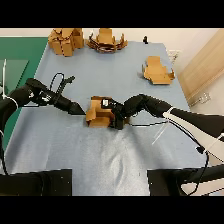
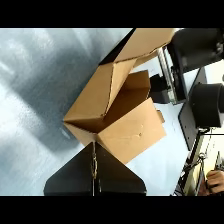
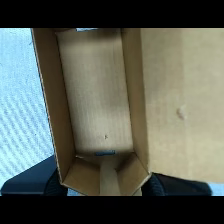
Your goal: Fold the box.
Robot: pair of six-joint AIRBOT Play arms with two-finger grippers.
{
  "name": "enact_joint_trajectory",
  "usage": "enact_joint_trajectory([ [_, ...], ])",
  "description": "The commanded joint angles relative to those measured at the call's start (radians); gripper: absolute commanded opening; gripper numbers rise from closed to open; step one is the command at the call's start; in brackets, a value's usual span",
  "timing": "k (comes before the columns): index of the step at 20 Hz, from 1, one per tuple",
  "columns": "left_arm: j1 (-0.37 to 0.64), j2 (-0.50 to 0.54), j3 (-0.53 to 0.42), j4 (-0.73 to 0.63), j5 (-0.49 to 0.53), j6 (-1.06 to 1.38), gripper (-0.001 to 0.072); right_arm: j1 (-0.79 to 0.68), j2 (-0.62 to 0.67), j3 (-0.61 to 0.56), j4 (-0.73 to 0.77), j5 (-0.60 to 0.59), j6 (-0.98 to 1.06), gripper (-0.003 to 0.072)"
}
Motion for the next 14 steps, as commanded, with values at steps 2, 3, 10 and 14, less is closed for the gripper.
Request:
enact_joint_trajectory([
  [2,-0.005,0.010,0.000,0.023,-0.031,-0.031,0.0022,0.000,0.000,0.000,0.000,0.001,0.000,0.0155],
  [3,-0.006,0.010,0.000,0.023,-0.033,-0.035,0.0182,0.000,0.000,0.000,0.000,0.001,0.000,0.0154],
  [10,-0.006,0.011,-0.018,-0.006,-0.075,-0.040,0.0381,0.000,0.000,0.000,0.000,0.002,0.000,0.0154],
  [14,-0.011,0.011,-0.036,-0.032,0.042,-0.150,0.0382,0.000,0.000,0.000,0.000,0.002,0.000,0.0154],
])
